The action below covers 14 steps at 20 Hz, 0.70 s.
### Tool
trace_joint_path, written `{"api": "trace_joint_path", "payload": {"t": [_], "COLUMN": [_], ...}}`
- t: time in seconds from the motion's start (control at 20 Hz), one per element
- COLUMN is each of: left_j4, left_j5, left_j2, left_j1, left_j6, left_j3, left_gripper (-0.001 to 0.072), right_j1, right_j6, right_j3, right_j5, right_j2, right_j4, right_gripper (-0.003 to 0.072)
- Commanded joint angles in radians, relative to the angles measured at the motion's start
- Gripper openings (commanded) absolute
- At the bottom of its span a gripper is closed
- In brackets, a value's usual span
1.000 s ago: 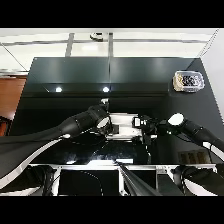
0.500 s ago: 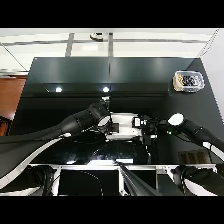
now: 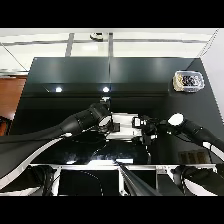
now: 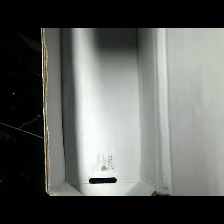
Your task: Fold the box and place the chain.
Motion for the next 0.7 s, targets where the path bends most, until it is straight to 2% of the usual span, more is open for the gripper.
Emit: {"api": "trace_joint_path", "payload": {"t": [0.0,0.15,0.2,0.25,0.3,0.5,0.55,0.6,0.65], "left_j4": [-0.002,-0.003,-0.003,-0.003,-0.003,0.001,0.000,0.000,-0.004], "left_j5": [0.001,0.000,0.000,-0.002,-0.002,-0.001,-0.002,-0.002,-0.002], "left_j2": [-0.001,-0.001,-0.001,-0.001,-0.001,-0.002,-0.003,-0.005,-0.007], "left_j1": [-0.002,-0.002,0.000,0.000,0.000,0.000,0.000,0.000,0.000], "left_j6": [0.006,0.006,0.005,0.005,0.005,0.005,0.005,0.005,0.005], "left_j3": [0.001,0.003,0.006,0.010,0.015,0.022,0.022,0.022,0.022], "left_gripper": [0.0024,0.0030,0.0115,0.0285,0.0367,0.0363,0.0302,0.0183,0.0154], "right_j1": [0.000,0.000,0.000,0.000,0.000,0.000,0.000,0.000,0.000], "right_j6": [-0.003,-0.003,-0.003,-0.003,-0.003,-0.003,-0.003,-0.003,-0.003], "right_j3": [0.000,0.000,0.000,0.000,0.000,0.000,0.000,0.000,0.000], "right_j5": [-0.002,-0.002,-0.002,-0.002,-0.002,-0.002,-0.002,-0.002,-0.002], "right_j2": [0.000,0.000,0.000,0.000,0.000,0.000,0.000,0.000,0.000], "right_j4": [0.000,0.000,0.000,0.000,0.000,0.000,0.000,0.000,0.000], "right_gripper": [0.0493,0.0493,0.0493,0.0493,0.0493,0.0493,0.0493,0.0493,0.0492]}}
